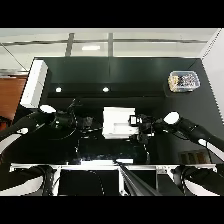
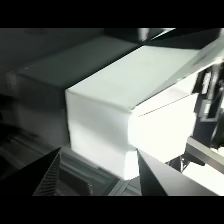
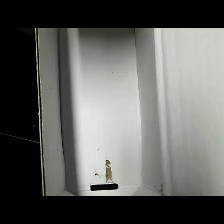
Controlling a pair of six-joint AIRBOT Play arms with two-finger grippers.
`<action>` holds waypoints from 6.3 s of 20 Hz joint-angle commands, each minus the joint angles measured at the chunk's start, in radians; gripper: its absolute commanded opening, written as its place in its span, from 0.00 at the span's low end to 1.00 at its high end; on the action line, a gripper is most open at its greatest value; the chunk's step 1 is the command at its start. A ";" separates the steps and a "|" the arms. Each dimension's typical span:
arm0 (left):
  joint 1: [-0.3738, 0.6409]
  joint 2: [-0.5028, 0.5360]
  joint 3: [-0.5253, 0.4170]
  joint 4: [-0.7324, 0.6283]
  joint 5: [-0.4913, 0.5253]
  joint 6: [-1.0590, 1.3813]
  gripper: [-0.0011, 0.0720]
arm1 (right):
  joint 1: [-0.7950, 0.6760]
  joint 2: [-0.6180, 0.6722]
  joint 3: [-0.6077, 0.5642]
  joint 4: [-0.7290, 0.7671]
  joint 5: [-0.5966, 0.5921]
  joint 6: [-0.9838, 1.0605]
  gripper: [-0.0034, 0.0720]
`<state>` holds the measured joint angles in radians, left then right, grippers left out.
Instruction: Fold the box and place the chain.
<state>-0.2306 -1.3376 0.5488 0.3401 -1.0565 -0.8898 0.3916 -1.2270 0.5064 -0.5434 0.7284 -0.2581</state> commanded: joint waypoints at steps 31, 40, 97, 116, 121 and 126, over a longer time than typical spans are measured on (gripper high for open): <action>-0.383 0.001 0.328 0.605 0.178 -0.870 0.65 | 0.001 0.000 0.000 0.000 0.000 0.000 0.62; -0.401 0.002 0.332 0.734 0.135 -0.975 0.64 | 0.001 0.000 0.000 0.000 0.000 0.001 0.62; -0.650 -0.167 0.557 1.189 -0.021 -1.456 0.78 | 0.002 0.000 0.000 0.001 -0.008 0.007 0.62; -0.650 -0.172 0.557 1.189 -0.040 -1.455 0.04 | 0.001 0.135 0.006 -0.161 0.049 0.086 0.98; -0.650 -0.171 0.557 1.205 -0.053 -1.455 0.04 | 0.001 0.146 0.006 -0.244 0.061 0.086 0.98; -0.650 -0.171 0.557 1.204 -0.050 -1.455 0.04 | 0.001 0.146 0.006 -0.243 0.042 0.086 0.98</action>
<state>-0.8814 -1.5089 1.1053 1.5402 -1.1069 -2.3444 0.3931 -1.0836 0.5125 -0.7753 0.7811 -0.1745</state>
